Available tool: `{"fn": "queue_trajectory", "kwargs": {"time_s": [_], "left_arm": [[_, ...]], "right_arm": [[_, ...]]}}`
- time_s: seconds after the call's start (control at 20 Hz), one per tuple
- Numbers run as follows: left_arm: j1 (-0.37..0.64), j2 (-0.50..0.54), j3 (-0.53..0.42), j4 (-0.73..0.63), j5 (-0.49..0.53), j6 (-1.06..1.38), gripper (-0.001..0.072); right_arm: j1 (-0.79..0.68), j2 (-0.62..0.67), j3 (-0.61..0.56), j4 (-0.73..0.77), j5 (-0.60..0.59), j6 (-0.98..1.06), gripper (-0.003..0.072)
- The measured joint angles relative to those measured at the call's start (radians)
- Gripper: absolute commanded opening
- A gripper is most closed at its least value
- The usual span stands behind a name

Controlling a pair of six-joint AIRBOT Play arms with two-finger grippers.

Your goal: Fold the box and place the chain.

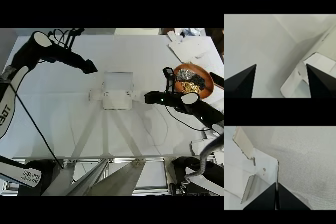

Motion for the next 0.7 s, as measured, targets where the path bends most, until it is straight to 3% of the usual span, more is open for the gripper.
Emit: {"fn": "queue_trajectory", "kwargs": {"time_s": [0.4, 0.7], "left_arm": [[-0.002, -0.137, 0.030, -0.192, -0.091, 0.292, 0.0696], [-0.005, -0.182, 0.038, -0.228, -0.098, 0.362, 0.0678]], "right_arm": [[0.000, 0.000, 0.000, 0.000, 0.000, 0.000, 0.0012], [0.000, 0.000, 0.000, 0.000, 0.000, 0.000, 0.0012]]}}
